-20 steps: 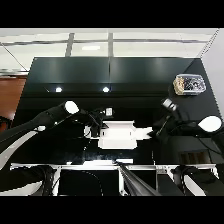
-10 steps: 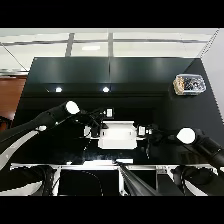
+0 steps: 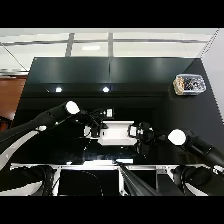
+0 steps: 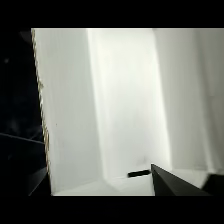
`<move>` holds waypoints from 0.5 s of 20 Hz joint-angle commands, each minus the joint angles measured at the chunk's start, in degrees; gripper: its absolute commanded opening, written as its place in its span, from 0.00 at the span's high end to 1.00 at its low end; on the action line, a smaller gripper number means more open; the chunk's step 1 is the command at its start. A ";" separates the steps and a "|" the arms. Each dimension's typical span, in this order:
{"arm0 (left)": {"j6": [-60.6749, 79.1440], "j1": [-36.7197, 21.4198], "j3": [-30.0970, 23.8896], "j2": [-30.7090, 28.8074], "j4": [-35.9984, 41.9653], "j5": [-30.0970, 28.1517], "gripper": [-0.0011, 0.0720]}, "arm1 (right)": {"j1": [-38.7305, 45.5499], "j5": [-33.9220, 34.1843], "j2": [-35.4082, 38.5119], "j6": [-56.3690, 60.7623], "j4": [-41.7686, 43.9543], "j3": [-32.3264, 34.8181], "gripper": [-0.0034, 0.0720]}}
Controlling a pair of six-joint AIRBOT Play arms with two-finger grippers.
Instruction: Fold the box and place the chain.
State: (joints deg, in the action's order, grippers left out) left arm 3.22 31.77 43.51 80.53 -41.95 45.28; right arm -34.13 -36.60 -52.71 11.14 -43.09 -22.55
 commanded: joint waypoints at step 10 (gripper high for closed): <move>-0.02 0.02 -0.04 0.04 0.00 0.15 0.94 | 7.21 -0.57 -2.49 -6.32 4.13 -5.27 0.02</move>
State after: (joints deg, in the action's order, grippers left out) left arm 3.18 31.77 43.48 80.53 -41.95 45.32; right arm -27.75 -36.99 -53.80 9.39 -44.64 -27.55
